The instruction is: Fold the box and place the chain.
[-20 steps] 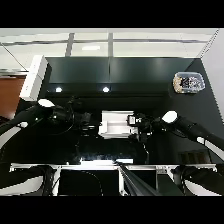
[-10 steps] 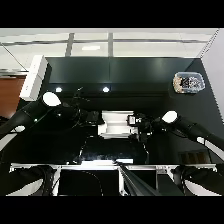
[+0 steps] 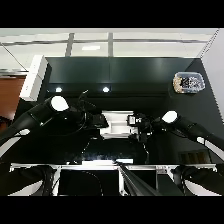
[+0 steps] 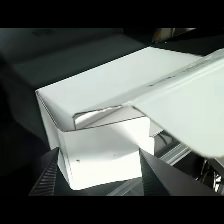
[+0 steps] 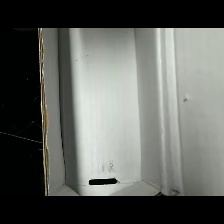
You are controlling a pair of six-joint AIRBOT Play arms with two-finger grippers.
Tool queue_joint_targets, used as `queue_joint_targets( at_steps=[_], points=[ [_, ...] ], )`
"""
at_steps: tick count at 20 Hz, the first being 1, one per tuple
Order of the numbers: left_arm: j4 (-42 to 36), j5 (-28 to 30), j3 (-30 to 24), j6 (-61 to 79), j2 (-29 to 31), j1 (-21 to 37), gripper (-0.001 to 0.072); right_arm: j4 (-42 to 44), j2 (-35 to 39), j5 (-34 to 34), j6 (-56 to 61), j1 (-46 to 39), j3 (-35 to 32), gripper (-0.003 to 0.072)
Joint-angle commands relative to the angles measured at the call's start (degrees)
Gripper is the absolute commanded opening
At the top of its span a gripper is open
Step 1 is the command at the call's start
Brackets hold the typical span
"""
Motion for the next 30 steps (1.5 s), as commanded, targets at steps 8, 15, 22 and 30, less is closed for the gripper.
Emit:
queue_joint_targets(
  at_steps=[8,15,22,30],
  points=[
    [9.90,5.35,0.17,-13.14,-0.07,-5.29,0.0485,0.02,0.00,0.00,0.02,0.04,0.00,0.0413],
    [11.78,5.75,0.22,-16.72,-0.87,-5.60,0.0485,0.02,0.00,0.00,0.02,0.04,0.00,0.0413],
    [27.85,2.56,6.03,-30.49,-4.11,-11.39,0.0485,0.04,0.00,-0.02,0.02,0.04,0.00,0.0414],
    [39.17,-4.00,10.78,-43.34,-7.82,-17.86,0.0484,0.02,0.00,-0.02,0.02,0.04,0.00,0.0413]
  ],
)
